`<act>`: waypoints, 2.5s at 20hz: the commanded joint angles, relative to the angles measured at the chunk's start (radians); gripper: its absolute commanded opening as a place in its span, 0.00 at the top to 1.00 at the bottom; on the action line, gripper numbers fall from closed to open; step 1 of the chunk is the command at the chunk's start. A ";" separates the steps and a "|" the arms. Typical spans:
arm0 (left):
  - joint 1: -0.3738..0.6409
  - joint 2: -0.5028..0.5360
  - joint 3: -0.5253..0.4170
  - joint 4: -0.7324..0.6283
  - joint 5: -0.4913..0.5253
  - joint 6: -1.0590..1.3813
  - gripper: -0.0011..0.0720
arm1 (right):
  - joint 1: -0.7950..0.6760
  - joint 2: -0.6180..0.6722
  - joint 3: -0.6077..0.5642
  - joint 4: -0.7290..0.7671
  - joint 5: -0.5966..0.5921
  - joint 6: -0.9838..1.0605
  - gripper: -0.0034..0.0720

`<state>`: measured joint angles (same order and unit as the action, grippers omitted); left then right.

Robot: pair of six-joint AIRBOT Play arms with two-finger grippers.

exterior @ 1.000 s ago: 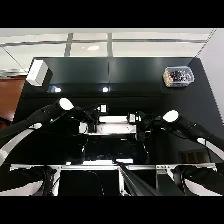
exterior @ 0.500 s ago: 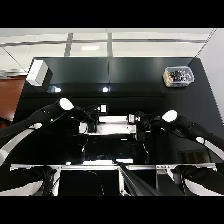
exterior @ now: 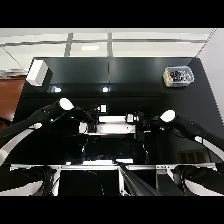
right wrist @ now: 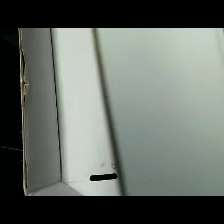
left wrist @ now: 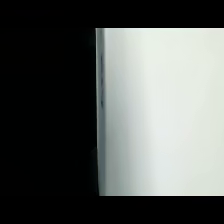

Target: Fold the box and place the chain.

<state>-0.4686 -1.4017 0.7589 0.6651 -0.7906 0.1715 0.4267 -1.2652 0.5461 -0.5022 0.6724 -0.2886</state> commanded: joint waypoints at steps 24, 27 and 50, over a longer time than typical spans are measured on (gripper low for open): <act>0.197 0.317 0.000 0.174 -0.251 -0.442 0.13 | 0.017 -0.007 0.005 -0.049 -0.003 0.031 0.84; 0.206 0.316 -0.002 0.159 -0.466 -0.624 0.95 | 0.017 -0.007 0.005 -0.049 -0.003 0.031 0.84; 0.109 0.044 0.007 -0.091 -0.044 -0.551 0.95 | 0.017 -0.007 0.005 -0.049 -0.003 0.031 0.84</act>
<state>-0.3679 -1.3811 0.7483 0.5335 -0.8139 -0.3733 0.4431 -1.2724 0.5507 -0.5526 0.6720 -0.2607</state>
